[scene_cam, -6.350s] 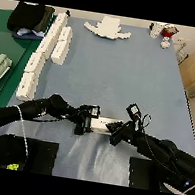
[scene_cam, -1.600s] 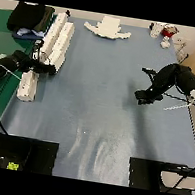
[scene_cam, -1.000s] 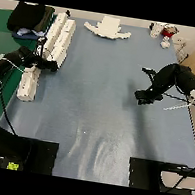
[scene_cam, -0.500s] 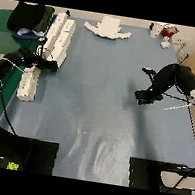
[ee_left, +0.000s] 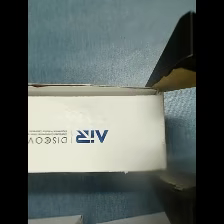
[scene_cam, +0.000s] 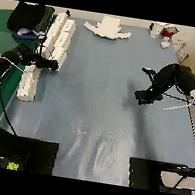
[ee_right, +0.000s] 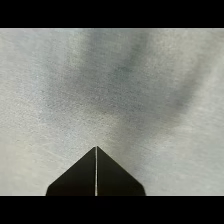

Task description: Fold the box.

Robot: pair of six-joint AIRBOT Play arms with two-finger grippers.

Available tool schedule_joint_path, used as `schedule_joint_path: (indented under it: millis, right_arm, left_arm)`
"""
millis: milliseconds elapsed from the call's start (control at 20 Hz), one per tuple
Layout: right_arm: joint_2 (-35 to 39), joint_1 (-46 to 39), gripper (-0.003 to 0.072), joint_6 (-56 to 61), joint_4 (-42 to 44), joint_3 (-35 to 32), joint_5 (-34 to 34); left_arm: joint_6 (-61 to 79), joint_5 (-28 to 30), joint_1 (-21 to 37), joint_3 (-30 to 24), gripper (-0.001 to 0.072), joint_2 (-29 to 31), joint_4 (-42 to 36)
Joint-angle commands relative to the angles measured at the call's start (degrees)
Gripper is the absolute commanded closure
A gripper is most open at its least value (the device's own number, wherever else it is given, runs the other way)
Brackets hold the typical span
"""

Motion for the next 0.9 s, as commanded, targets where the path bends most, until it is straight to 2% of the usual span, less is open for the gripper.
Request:
schedule_joint_path:
  millis: [0,150,450,500,550,600,750,850]
  right_arm:
    - [-0.02,0.02,0.068,0.02,0.0,0.02,0.02]
    - [-0.02,0.02,0.068,0.04,-0.02,0.04,0.02]
    - [-0.02,0.02,0.068,0.04,0.0,0.04,0.02]
    - [-0.02,0.02,0.068,0.02,0.0,0.04,0.02]
    - [-0.02,0.02,0.068,0.02,-0.02,0.04,0.02]
    - [-0.02,0.02,0.068,0.02,0.0,0.04,0.02]
    - [-0.02,0.02,0.068,0.02,0.0,0.04,0.02]
    - [-0.02,0.02,0.068,0.02,-0.02,0.02,0.02]
  left_arm:
    - [-0.04,-8.11,1.4,2.6,0.0014,1.18,0.22]
    - [-0.04,-15.56,2.69,5.68,0.0014,2.78,0.46]
    - [-1.77,-26.88,2.91,9.7,0.0019,9.2,2.38]
    - [-4.46,-29.0,2.91,10.14,0.0243,10.19,1.75]
    - [-5.25,-31.8,2.91,10.47,0.0636,11.04,1.2]
    - [-4.44,-33.7,2.84,10.49,0.0696,11.85,1.22]
    - [-8.87,-37.09,1.55,8.79,0.0701,14.64,1.03]
    - [-10.75,-35.93,-1.44,3.54,0.0702,18.75,1.07]
